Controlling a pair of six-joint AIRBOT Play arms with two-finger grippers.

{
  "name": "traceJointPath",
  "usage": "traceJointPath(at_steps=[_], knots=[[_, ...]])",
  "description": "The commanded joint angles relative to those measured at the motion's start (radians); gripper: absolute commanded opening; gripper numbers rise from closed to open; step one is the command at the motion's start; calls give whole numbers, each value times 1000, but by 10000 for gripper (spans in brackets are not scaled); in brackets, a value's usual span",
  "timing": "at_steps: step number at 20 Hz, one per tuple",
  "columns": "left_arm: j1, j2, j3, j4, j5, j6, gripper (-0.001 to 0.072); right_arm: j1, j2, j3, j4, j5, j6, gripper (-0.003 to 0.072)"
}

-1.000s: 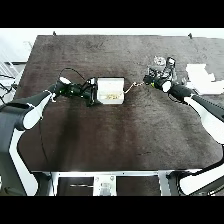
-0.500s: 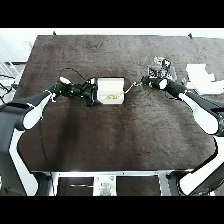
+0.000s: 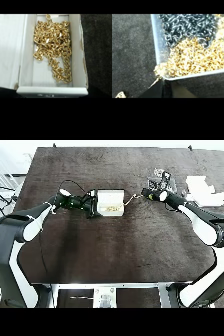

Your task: Fold the box and place the chain.

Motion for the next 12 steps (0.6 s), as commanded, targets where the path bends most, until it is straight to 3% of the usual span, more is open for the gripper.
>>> traceJointPath(at_steps=[1, 4, 5, 6, 7, 12], knots=[[1, 0, 0, 0, 0, 0, 421, 3, 13, 1, 9, 60, -18, 3], [1, 0, 0, 0, 0, 0, 422, 10, 31, 1, 38, 123, -19, 80], [1, 0, 0, 0, 1, 0, 421, 14, 35, 2, 51, 122, -18, 136], [1, 0, 0, 0, 0, 0, 422, 19, 37, 5, 66, 122, -18, 267], [1, 0, 0, 0, 0, 0, 422, 25, 37, 13, 115, 122, -18, 332], [1, 0, 0, 0, 0, 0, 421, 70, 32, 55, 152, 99, -19, 322]])
